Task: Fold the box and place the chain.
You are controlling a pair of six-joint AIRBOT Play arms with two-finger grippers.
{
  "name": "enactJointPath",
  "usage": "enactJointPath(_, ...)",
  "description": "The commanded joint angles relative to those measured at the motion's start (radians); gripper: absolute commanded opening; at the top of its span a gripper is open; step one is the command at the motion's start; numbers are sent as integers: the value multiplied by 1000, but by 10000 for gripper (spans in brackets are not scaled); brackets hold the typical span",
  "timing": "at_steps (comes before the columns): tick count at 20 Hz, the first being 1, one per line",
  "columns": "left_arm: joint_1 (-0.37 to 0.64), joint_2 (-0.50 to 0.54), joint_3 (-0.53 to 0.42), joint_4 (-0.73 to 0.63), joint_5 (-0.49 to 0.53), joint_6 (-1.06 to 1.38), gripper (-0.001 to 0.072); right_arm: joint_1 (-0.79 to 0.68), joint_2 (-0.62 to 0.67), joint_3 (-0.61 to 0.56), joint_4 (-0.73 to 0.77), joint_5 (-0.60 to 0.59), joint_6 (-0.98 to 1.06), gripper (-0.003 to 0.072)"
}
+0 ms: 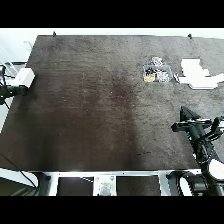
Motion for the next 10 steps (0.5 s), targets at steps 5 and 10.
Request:
enactJointPath(5, 0, -13, 6, 1, 13, 2, 484, 0, 0, 0, 0, 0, 0, 12)
enactJointPath(10, 1, -13, 6, 2, 13, 5, 714, 0, 0, 0, 0, 0, 0, 11)
